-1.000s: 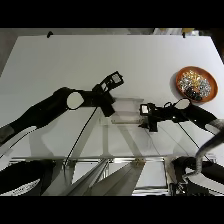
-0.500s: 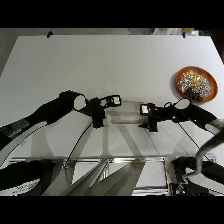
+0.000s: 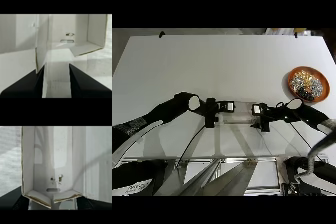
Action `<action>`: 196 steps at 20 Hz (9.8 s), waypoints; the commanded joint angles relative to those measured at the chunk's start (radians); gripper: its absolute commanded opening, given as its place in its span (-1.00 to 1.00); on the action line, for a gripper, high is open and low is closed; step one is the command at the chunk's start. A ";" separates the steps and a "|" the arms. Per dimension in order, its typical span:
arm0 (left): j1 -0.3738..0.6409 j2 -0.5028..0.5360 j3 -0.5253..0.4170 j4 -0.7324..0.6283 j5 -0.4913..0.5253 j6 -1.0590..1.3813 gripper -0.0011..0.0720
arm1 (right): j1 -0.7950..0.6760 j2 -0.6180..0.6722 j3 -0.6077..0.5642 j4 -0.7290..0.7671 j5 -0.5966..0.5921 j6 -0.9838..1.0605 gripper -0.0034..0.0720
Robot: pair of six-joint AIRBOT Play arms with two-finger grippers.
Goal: Fold the box and place the chain.
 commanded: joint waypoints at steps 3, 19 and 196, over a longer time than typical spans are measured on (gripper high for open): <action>-0.016 -0.001 0.000 -0.042 0.017 0.109 0.00 | 0.000 0.000 0.001 0.001 0.000 0.000 0.57; -0.061 -0.010 0.000 -0.246 0.107 0.109 -0.56 | 0.000 0.000 0.001 0.001 0.000 0.000 0.57; 0.134 -0.031 -0.200 -0.800 0.042 0.808 0.96 | 0.000 0.000 0.001 0.000 0.000 0.000 0.57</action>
